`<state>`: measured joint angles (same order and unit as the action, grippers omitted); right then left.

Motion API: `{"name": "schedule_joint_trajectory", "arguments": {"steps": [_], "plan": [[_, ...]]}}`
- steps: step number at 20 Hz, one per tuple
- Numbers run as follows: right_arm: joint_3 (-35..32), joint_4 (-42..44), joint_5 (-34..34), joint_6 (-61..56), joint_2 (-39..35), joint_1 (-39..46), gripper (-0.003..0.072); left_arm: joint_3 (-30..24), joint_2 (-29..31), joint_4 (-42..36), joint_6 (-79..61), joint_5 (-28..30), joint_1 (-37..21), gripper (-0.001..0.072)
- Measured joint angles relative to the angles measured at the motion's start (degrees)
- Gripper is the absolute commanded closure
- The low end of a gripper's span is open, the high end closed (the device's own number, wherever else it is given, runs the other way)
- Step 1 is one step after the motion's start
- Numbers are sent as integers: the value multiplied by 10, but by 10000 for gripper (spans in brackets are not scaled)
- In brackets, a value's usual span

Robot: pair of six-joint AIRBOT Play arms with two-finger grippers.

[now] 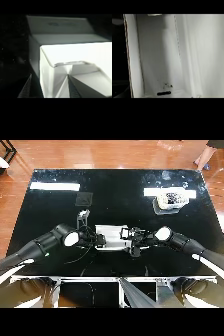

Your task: Fold the box and place the chain.

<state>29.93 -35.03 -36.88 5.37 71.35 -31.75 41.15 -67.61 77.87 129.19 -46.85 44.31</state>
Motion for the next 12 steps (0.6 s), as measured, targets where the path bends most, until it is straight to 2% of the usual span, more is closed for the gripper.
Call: {"name": "schedule_joint_trajectory", "arguments": {"steps": [3,4,6,7,12], "plan": [[0,0,0,0,0,0,447,44,-30,54,50,-40,27,160],[0,0,0,0,0,0,447,60,-40,73,65,-53,35,202],[0,0,0,0,0,0,447,88,-63,98,84,-84,45,228],[0,0,0,0,0,0,447,99,-72,106,91,-99,48,293],[0,0,0,0,0,0,447,131,-99,123,112,-139,54,355]]}}
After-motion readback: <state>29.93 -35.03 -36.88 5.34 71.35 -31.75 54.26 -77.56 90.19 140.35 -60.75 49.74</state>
